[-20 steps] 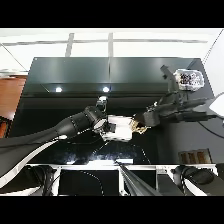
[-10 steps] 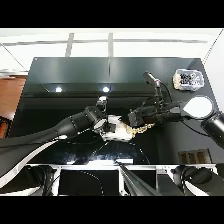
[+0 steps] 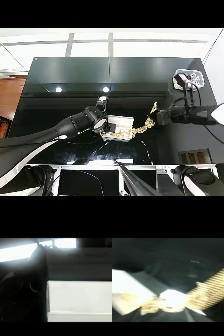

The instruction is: Fold the box and place the chain.

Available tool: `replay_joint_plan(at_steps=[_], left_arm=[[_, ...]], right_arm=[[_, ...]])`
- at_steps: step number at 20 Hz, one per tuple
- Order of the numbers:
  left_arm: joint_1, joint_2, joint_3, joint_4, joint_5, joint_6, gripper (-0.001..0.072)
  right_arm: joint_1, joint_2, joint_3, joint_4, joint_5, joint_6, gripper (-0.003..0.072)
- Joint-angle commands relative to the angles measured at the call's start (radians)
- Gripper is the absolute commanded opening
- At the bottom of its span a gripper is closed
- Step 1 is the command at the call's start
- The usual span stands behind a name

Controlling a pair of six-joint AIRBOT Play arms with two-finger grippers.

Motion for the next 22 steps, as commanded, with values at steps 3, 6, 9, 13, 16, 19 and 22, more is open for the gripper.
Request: replay_joint_plan(at_steps=[3, 6, 9, 13, 16, 19, 22], left_arm=[[0.000, 0.000, 0.000, 0.000, -0.002, 0.001, 0.0031], [0.000, 0.000, 0.000, 0.000, -0.002, 0.001, 0.0032], [0.000, 0.000, 0.000, 0.000, -0.002, 0.001, 0.0032], [0.000, 0.000, 0.000, 0.000, -0.002, 0.001, 0.0031], [0.000, 0.000, 0.000, 0.000, -0.002, 0.001, 0.0032], [0.000, 0.000, 0.000, 0.000, -0.002, 0.001, 0.0031], [0.000, 0.000, 0.000, 0.000, -0.002, 0.000, 0.0032]], right_arm=[[0.007, 0.024, -0.243, -0.101, -0.292, -0.189, 0.0713], [0.056, 0.021, -0.295, -0.101, -0.287, -0.551, 0.0710], [0.071, 0.008, -0.310, -0.095, -0.260, -0.714, 0.0703], [0.071, -0.082, -0.309, 0.008, -0.322, -0.938, 0.0703], [0.071, -0.148, -0.309, 0.123, -0.369, -1.153, 0.0703], [0.071, -0.181, -0.308, 0.134, -0.471, -1.158, 0.0703], [0.071, -0.219, -0.308, 0.137, -0.485, -1.159, 0.0703]])
